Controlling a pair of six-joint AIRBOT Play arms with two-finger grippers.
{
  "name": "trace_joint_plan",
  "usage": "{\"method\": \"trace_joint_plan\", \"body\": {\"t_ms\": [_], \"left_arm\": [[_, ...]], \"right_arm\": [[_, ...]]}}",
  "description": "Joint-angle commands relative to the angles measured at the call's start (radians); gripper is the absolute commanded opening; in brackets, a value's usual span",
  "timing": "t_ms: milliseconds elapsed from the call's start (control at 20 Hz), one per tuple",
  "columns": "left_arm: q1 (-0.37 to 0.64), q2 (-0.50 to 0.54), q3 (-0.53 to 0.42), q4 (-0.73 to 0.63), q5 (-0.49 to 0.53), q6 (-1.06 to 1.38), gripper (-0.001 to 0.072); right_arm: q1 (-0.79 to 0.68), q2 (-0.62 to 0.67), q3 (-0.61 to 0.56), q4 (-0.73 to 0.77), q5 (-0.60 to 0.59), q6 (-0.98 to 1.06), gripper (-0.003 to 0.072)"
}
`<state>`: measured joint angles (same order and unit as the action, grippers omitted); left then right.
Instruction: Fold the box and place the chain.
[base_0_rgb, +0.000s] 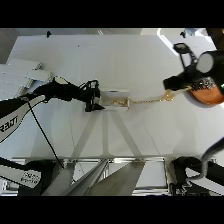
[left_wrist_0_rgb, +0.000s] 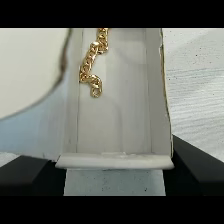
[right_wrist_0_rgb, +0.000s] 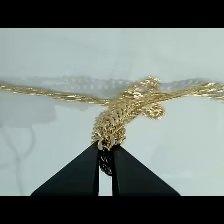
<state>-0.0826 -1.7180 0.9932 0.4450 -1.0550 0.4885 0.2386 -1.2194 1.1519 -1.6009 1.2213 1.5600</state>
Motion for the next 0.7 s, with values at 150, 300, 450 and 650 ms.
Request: {"method": "trace_joint_plan", "body": {"t_ms": [150, 300, 450, 650], "left_arm": [[0.000, 0.001, 0.000, 0.000, 0.000, 0.000, 0.0374], [0.000, 0.001, 0.000, 0.000, 0.000, 0.000, 0.0374], [0.000, 0.001, 0.000, 0.000, 0.000, 0.000, 0.0374], [0.000, 0.001, 0.000, 0.000, 0.000, 0.000, 0.0374]], "right_arm": [[0.229, -0.016, 0.001, 0.015, -0.026, 0.111, 0.0008], [0.282, -0.051, 0.001, 0.064, -0.047, 0.106, 0.0008], [0.322, -0.085, 0.002, 0.186, -0.142, 0.027, 0.0008], [0.348, -0.131, 0.002, 0.356, -0.294, -0.085, 0.0008]]}}
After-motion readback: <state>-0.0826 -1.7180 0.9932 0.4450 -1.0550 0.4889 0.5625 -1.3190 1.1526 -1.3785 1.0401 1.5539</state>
